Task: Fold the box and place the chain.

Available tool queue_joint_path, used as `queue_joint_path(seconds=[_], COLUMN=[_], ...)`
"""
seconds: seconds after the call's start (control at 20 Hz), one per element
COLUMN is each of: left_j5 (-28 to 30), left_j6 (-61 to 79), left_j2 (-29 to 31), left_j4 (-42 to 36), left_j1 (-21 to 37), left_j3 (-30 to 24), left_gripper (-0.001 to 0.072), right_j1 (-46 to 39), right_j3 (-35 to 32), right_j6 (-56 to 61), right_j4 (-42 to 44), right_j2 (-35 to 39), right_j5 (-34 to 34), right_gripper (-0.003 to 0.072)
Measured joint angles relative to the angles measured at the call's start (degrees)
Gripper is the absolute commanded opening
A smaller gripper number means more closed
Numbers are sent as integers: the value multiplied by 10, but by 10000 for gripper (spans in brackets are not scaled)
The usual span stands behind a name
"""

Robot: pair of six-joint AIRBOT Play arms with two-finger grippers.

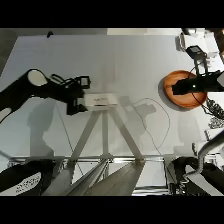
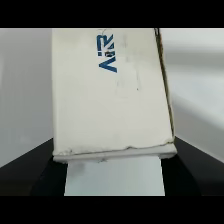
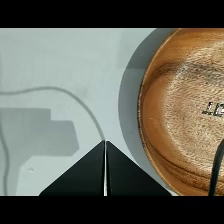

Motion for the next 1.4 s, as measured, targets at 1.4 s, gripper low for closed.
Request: queue_joint_path(seconds=[1.4], left_j5=[530], left_j6=[-397], left_j2=[-1], left_j4=[40], left_j1=[301], left_j3=[-245], left_gripper=[207], right_j1=[0], right_j3=[0], right_j6=[0], right_j4=[19], right_j2=[0], right_j5=[0], right_gripper=[16])
